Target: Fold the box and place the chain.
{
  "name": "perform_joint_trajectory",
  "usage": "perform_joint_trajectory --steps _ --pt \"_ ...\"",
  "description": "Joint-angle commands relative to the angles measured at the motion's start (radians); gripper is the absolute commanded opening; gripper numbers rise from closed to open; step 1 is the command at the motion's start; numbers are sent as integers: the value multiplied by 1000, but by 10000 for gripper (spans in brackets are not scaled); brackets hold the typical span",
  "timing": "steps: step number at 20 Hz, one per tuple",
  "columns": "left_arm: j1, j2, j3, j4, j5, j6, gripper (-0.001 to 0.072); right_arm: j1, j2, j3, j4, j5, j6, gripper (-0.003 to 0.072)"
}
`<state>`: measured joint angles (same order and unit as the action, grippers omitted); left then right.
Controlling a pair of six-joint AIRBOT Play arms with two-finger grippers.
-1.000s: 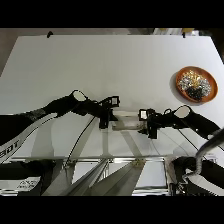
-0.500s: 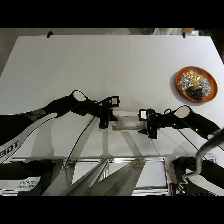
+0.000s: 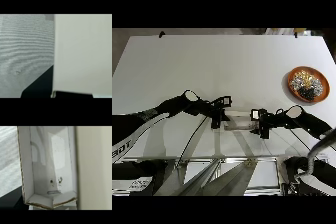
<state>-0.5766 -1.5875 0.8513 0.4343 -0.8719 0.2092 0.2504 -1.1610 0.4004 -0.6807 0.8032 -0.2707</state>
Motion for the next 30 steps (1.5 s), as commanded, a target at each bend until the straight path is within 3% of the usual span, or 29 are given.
perform_joint_trajectory --steps 1,12,13,15,16,21,24,25,26,27,30 --pt "0 -1 -1 0 0 0 11 1 0 0 0 1 0 395" --pt "10 41 0 5 5 -46 16 1 -1 0 0 0 0 395" --pt "11 57 0 11 5 -60 91 1 -1 0 0 1 0 395" --pt "11 90 0 48 6 -93 468 1 -1 0 0 0 0 395" --pt "11 106 0 66 9 -132 566 1 -1 0 0 1 0 395" --pt "13 183 0 295 7 -415 576 1 0 -1 0 1 0 395" --pt "13 287 0 396 -21 -599 551 1 -1 0 0 1 0 395" --pt "12 338 0 411 -50 -633 441 1 -1 0 0 1 0 395" --pt "10 387 0 420 -94 -640 273 1 -1 0 0 0 0 395" --pt "5 438 0 426 -160 -638 6 1 -1 0 0 1 0 395" --pt "-58 509 -1 438 -275 -689 1 1 -1 -1 0 0 0 395"
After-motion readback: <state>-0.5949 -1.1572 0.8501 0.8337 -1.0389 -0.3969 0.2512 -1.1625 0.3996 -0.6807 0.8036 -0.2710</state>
